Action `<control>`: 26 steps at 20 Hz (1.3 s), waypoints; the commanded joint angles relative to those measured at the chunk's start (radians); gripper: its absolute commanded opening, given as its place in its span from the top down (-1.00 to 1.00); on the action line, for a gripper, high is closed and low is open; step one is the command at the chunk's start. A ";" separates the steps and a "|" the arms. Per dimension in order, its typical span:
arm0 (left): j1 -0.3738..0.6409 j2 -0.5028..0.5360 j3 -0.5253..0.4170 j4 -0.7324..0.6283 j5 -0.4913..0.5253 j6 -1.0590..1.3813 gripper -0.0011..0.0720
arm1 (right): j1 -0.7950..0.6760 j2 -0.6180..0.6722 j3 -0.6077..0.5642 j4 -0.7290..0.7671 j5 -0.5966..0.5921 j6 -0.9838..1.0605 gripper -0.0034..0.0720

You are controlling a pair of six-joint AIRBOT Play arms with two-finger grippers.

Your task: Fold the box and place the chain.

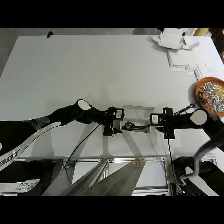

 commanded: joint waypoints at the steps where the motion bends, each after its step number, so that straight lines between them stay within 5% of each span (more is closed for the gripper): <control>1: 0.000 0.001 0.000 0.000 0.000 0.000 0.12 | -0.002 -0.037 -0.001 0.021 -0.021 -0.042 0.30; 4: 0.000 0.001 0.000 0.000 0.000 0.000 0.12 | -0.002 -0.037 -0.001 0.021 -0.024 -0.040 0.53; 6: 0.000 0.001 0.000 0.000 0.000 0.000 0.12 | -0.002 -0.033 -0.001 0.007 -0.010 0.011 0.86; 13: 0.000 0.001 0.000 0.000 0.000 0.000 0.12 | 0.129 0.179 -0.001 -0.129 0.134 0.153 0.86; 18: 0.000 0.001 0.000 0.000 0.000 0.000 0.12 | 0.286 0.317 -0.001 0.084 0.063 0.153 0.86; 26: 0.000 0.001 0.000 0.000 0.000 0.000 0.12 | 0.424 0.308 -0.001 0.429 -0.244 0.140 0.86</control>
